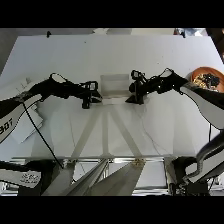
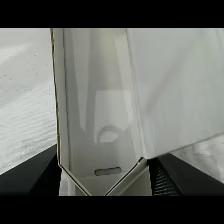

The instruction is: Fold the box and place the chain.

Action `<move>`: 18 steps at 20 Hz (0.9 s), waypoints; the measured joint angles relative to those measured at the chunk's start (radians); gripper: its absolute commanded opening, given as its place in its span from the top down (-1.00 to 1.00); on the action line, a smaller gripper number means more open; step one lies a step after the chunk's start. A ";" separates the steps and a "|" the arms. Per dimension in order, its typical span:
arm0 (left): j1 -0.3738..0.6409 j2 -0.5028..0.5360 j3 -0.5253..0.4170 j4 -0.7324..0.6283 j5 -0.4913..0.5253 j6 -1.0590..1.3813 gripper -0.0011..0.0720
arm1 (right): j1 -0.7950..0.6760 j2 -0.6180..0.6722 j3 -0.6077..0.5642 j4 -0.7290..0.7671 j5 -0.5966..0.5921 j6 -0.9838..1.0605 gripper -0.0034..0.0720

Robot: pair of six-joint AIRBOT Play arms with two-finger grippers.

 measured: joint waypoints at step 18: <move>-0.005 0.006 0.000 -0.002 0.026 0.083 0.27 | 0.000 0.000 0.000 0.002 0.001 0.003 -0.31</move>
